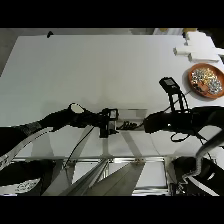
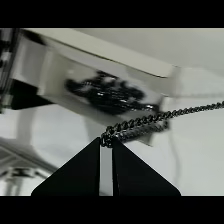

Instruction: Fold the box and place the chain.

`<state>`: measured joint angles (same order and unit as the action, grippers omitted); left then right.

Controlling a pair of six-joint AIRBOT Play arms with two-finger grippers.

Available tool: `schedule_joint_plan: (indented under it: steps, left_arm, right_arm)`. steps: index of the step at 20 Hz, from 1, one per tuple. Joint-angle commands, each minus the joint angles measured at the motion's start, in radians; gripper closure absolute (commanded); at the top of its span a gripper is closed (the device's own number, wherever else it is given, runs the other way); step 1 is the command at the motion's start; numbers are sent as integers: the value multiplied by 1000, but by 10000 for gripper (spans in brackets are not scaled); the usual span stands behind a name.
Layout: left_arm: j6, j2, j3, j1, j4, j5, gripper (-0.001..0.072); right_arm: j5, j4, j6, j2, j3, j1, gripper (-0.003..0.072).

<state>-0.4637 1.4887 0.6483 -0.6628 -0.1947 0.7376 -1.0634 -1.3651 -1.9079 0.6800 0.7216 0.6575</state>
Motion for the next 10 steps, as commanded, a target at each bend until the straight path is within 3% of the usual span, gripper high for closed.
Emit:
schedule_joint_plan:
  steps: [1, 5, 10]
  left_arm:
    - [0, 0, 1, 0, 0, 0, 490]
    - [0, 0, 1, 0, 0, 0, 490]
    - [0, 0, 1, 0, 0, 0, 490]
  right_arm:
    - [151, 72, -37, -10, 1, 90, 669]
    - [247, 71, -56, 32, 1, 143, 668]
    - [237, -4, -56, 125, -1, 145, 668]
